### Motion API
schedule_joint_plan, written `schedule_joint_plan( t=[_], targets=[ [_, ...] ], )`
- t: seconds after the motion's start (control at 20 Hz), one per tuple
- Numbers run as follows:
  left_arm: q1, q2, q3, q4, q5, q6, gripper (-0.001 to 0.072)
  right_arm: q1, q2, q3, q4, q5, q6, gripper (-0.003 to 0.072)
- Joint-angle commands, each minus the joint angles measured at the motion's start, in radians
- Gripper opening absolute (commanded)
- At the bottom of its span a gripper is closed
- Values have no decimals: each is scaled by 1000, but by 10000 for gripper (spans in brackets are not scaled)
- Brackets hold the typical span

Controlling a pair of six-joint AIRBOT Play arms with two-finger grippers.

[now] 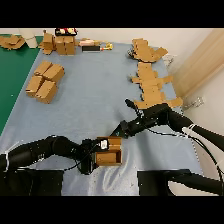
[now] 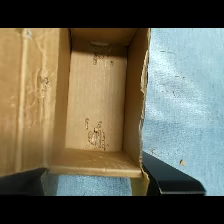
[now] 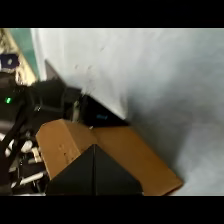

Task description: Fold the box.

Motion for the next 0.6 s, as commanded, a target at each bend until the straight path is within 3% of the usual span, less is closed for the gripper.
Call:
schedule_joint_plan(
  t=[0.0, 0.25, 0.55],
  targets=[
    [0, 1, 0, 0, 0, 0, 462, 57, 40, -44, 3, -56, -92, 3],
    [0, 1, 0, 0, 0, 0, 462, 222, 125, -138, -77, 203, -154, 4],
    [0, 1, 0, 0, 0, 0, 462, 436, 401, -200, -357, 527, -92, 6]
  ],
)
